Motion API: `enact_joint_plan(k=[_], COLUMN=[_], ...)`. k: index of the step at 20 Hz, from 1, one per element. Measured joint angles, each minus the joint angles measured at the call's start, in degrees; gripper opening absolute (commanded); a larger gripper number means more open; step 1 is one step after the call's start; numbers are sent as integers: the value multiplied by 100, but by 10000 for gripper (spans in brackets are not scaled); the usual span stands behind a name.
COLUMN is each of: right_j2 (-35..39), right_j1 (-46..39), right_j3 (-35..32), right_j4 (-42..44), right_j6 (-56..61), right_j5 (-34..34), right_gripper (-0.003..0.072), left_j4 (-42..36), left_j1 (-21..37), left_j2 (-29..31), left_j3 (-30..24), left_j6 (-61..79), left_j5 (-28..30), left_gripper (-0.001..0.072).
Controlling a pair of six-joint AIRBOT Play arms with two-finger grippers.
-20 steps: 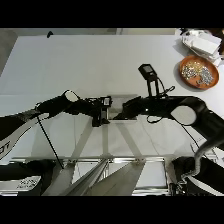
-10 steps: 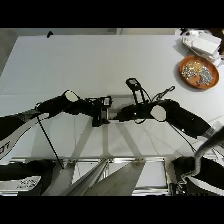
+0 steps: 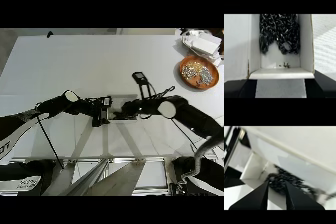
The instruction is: Fold the box and place the chain.
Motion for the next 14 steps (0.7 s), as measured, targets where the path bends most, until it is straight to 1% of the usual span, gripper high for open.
enact_joint_plan(k=[4,7,10,12,14], right_j2=[671,881,778,518,144], right_j1=[-1003,-1801,-2413,-2673,-2815], right_j3=[26,33,33,61,177], right_j4=[-459,-693,-837,-962,-1128], right_j6=[-28,-289,-544,-636,-684], right_j5=[695,1095,1169,1137,1178], right_gripper=[237,217,226,285,289], left_j4=[0,0,0,0,0], left_j1=[0,0,0,0,0], left_j2=[0,0,0,0,0], left_j3=[0,0,0,0,0], left_j6=[0,0,0,0,-2], left_j5=[0,0,0,0,0], left_gripper=[151,151,151,151,151])
